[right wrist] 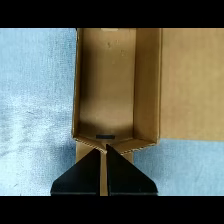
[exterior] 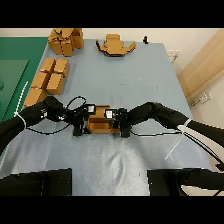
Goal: Fold the box.
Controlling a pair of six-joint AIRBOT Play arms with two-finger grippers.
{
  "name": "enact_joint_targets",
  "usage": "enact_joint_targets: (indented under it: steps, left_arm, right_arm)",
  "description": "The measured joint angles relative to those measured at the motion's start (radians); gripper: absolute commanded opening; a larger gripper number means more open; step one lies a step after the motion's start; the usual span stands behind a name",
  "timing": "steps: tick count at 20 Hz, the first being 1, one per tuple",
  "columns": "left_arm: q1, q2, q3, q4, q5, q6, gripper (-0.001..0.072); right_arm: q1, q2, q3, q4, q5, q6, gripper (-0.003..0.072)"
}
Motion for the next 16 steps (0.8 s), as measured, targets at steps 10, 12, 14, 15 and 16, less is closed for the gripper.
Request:
enact_joint_targets:
  steps: [10,12,14,15,16]
  left_arm:
    - [0.000,0.000,0.000,0.000,0.001,0.000,0.0295]
    - [0.000,0.000,0.000,0.002,0.000,0.001,0.0295]
    - [0.000,0.000,0.000,0.003,-0.008,0.003,0.0295]
    - [0.000,0.000,0.000,0.003,-0.008,0.003,0.0295]
    - [0.000,0.000,0.000,0.003,-0.006,0.003,0.0294]
  right_arm:
    - [0.002,-0.015,0.000,0.054,0.042,-0.035,0.0060]
    - [0.006,-0.030,0.002,0.056,0.045,-0.035,0.0060]
    - [0.018,-0.043,0.004,0.056,0.058,-0.036,0.0063]
    - [0.028,-0.047,0.005,0.056,0.068,-0.036,0.0063]
    - [0.038,-0.049,0.005,0.056,0.073,-0.037,0.0064]
